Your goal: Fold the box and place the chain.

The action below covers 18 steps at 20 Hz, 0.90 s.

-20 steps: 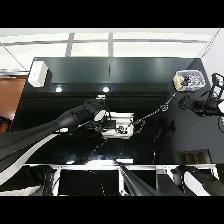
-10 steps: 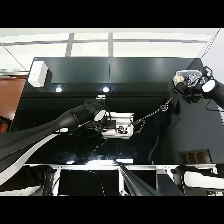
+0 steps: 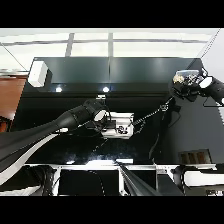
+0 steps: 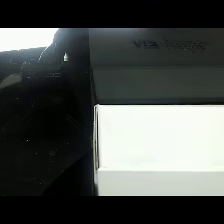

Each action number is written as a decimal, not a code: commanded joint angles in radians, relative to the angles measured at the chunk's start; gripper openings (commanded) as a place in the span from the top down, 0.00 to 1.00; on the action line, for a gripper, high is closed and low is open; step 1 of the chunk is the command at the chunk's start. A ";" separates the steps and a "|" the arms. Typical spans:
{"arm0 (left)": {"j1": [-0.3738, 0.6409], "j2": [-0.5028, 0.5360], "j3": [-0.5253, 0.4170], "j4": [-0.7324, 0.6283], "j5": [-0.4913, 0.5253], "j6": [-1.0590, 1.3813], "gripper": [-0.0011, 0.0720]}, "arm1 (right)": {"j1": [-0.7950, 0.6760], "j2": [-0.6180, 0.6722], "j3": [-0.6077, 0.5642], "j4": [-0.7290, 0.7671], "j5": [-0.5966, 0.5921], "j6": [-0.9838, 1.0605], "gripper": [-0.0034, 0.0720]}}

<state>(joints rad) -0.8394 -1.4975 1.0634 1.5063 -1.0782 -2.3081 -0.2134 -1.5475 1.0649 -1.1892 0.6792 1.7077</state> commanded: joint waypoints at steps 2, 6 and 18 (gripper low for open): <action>0.000 0.000 0.000 0.000 0.000 0.000 0.94 | 0.002 0.117 0.005 0.008 0.115 -0.139 0.93; 0.000 0.000 0.000 0.000 0.001 0.000 0.94 | 0.002 0.367 0.005 0.011 0.285 -0.242 0.93; 0.000 0.000 0.000 0.000 0.000 0.000 0.94 | 0.003 0.849 0.007 0.353 0.559 -0.325 0.93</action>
